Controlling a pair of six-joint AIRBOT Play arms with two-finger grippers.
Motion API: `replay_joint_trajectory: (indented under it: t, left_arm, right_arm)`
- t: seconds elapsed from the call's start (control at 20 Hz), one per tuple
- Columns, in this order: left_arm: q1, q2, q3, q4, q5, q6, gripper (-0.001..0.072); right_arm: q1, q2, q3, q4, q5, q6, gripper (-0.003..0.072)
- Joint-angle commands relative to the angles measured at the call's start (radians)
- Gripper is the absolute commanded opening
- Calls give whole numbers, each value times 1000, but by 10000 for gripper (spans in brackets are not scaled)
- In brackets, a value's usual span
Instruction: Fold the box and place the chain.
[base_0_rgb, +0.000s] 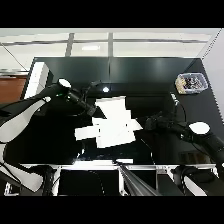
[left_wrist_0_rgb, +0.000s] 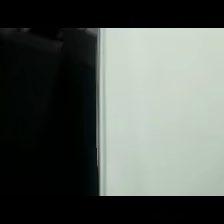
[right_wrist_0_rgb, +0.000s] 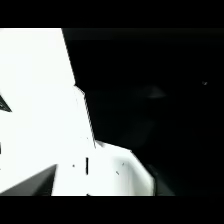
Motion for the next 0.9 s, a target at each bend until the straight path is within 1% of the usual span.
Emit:
replay_joint_trajectory:
  t: [0.0,0.05,0.15,0.2,0.25,0.3,0.35,0.4,0.45,0.55,0.65,0.75,0.85]
  left_arm:
    - [-8,29,6,36,6,5,27]
    - [-18,57,-2,36,31,3,26]
    - [-54,146,-51,30,150,33,26]
    - [-79,201,-101,9,243,86,27]
    - [-101,248,-154,-28,333,150,29]
    - [-122,287,-202,-62,401,248,31]
    - [-136,306,-228,-64,415,362,31]
    - [-145,308,-238,-35,398,476,30]
    - [-158,305,-240,15,409,542,30]
    - [-179,302,-240,92,500,548,30]
    - [-185,290,-240,83,558,548,31]
    - [-186,276,-240,76,556,548,31]
    - [-186,270,-240,76,549,549,31]
  right_arm:
    - [-70,1,117,-250,135,-3,678]
    - [-89,1,179,-347,209,-13,677]
    - [-96,1,285,-514,348,-66,677]
    - [-96,1,312,-539,402,-125,677]
    - [-96,1,315,-541,431,-175,677]
    - [-88,0,312,-552,455,-205,676]
    - [-75,0,301,-583,457,-210,676]
    - [-63,0,279,-628,448,-213,676]
    - [-53,0,253,-668,432,-222,676]
    - [-47,0,200,-701,404,-251,676]
    - [-45,0,154,-677,390,-253,676]
    - [-27,0,106,-605,386,-265,676]
    - [11,0,65,-586,359,-306,676]
